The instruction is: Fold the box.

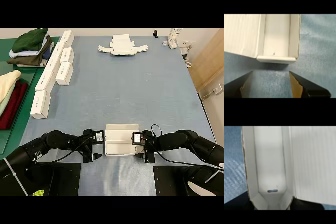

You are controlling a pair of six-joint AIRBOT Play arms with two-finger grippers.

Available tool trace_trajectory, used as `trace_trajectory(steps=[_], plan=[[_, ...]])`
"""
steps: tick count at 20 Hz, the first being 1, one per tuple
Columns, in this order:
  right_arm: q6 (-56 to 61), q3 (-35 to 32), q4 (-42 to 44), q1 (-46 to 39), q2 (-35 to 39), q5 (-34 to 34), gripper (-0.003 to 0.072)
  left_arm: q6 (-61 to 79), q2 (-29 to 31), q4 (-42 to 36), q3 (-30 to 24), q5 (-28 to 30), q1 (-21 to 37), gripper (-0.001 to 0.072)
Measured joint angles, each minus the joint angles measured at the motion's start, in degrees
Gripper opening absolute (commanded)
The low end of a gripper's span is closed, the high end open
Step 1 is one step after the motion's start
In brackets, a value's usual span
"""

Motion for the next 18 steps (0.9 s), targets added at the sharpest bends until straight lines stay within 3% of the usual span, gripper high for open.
trace_trajectory(steps=[8,18], plan=[[0.00,0.00,0.00,0.00,0.00,0.00,0.0503,1.27,-4.46,-4.04,0.46,3.17,-5.25,0.0696],[0.00,0.00,0.00,0.00,0.00,0.02,0.0503,2.89,-5.92,-5.66,1.16,6.01,-6.23,0.0696]])
